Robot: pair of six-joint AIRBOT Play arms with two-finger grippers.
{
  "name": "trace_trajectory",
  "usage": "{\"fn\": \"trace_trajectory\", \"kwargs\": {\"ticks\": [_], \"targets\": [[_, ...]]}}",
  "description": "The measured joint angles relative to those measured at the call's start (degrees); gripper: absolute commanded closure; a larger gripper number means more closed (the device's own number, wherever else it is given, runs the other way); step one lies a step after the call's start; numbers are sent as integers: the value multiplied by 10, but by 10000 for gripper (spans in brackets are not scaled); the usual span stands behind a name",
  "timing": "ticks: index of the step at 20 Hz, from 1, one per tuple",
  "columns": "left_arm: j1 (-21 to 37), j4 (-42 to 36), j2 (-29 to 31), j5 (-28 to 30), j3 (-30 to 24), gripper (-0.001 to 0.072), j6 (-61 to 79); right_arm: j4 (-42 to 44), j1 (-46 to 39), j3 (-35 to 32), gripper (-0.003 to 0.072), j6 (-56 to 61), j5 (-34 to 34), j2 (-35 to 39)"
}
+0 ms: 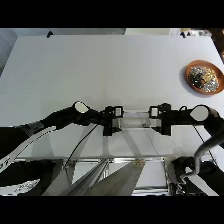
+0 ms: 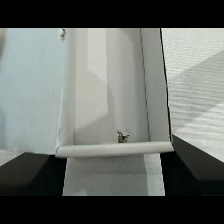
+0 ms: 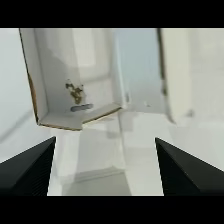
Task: Fold the box and place the chain.
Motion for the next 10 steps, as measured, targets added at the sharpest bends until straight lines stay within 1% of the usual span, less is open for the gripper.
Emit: {"fn": "trace_trajectory", "kwargs": {"ticks": [1, 2, 3, 4, 7, 10], "targets": [[0, 0, 0, 0, 0, 500, 0, 5, 0, 0, 277, 12, 1, 16], [0, 0, 0, 0, 0, 500, 0, 16, 0, 0, 451, 22, 2, 32], [0, 0, 0, 0, 0, 500, 0, 32, 0, 0, 595, 28, 5, 48], [0, 0, 0, 0, 0, 500, 0, 52, 0, 0, 669, 33, 11, 63], [0, 0, 0, 0, 0, 500, 0, 123, 0, 0, 669, 39, 23, 85], [0, 0, 0, 0, 0, 500, 0, 176, 0, 0, 669, 42, -7, 80]]}}
